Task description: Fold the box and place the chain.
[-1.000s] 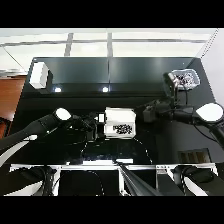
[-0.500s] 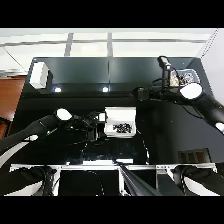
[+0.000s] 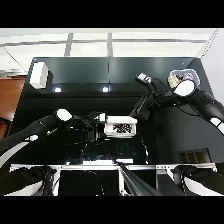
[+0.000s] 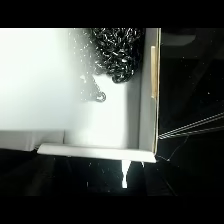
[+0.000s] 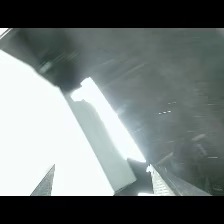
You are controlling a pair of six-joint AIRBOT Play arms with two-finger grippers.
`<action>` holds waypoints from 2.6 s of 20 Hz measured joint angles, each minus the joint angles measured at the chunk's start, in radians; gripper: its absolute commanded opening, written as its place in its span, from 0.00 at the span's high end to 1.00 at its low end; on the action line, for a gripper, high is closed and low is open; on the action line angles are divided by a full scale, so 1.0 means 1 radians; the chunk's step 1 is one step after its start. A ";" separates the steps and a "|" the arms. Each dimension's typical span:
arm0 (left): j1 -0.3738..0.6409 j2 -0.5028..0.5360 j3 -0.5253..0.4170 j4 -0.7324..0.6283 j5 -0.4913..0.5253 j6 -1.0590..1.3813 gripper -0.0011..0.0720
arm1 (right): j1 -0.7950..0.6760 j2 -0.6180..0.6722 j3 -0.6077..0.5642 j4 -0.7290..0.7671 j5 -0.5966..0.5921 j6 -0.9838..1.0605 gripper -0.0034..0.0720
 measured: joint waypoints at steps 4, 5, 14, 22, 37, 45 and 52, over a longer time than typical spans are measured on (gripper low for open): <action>0.000 0.000 0.000 0.000 0.000 0.000 0.63 | 0.045 0.000 0.001 -0.045 0.072 -0.099 0.03; 0.000 0.000 0.000 0.000 0.000 0.000 0.61 | 0.055 0.000 0.001 -0.053 0.079 -0.115 0.03; 0.000 0.000 0.000 0.000 -0.002 0.000 0.61 | 0.136 0.013 0.000 -0.106 0.105 -0.139 0.08; 0.000 0.000 0.000 -0.001 -0.002 0.000 0.61 | 0.193 0.017 -0.005 -0.127 0.010 -0.145 0.08; 0.000 0.000 0.000 -0.001 -0.001 0.000 0.61 | 0.201 0.017 -0.005 -0.129 0.026 -0.130 0.64; 0.000 0.000 0.000 -0.001 -0.002 0.000 0.61 | 0.201 0.017 -0.005 -0.130 0.035 -0.130 0.64; 0.000 0.000 0.000 -0.001 -0.002 0.000 0.61 | 0.201 0.017 -0.005 -0.159 0.051 -0.130 0.64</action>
